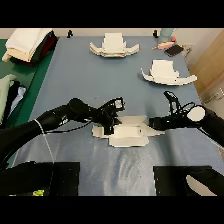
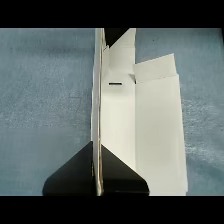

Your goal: Fold the box.

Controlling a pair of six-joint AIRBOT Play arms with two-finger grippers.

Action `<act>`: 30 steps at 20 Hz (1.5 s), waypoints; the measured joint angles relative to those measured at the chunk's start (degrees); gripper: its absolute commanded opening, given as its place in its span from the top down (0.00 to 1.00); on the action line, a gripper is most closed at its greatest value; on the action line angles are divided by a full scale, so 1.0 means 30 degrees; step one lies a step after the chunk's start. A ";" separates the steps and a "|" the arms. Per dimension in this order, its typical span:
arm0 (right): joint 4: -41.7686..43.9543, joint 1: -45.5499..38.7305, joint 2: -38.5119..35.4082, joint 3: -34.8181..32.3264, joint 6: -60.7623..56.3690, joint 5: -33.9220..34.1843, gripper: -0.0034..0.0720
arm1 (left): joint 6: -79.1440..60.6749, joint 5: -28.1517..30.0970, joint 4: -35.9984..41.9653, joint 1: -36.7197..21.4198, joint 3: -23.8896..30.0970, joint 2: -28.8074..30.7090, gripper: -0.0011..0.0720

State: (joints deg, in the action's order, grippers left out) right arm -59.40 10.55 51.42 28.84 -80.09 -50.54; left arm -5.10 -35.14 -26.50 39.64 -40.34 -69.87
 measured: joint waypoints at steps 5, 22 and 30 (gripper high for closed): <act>-0.0226 0.0000 -0.0007 0.0860 0.0000 -0.0335 0.95 | 0.0699 -0.0474 -0.0073 0.0000 0.0022 -0.0007 0.97; -0.4554 0.9005 -0.3366 -0.0546 0.6222 -0.3315 0.10 | 0.0933 -0.0350 -0.0153 0.0007 0.0022 -0.0007 0.97; -1.0506 1.3019 -0.2674 -0.2419 0.6878 0.2382 0.10 | 0.0933 -0.0444 -0.0146 0.0007 0.0022 -0.0007 0.97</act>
State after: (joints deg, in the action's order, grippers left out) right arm -90.91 49.60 43.40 21.58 -59.46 -43.40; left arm -2.31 -36.47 -26.94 39.66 -40.27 -69.89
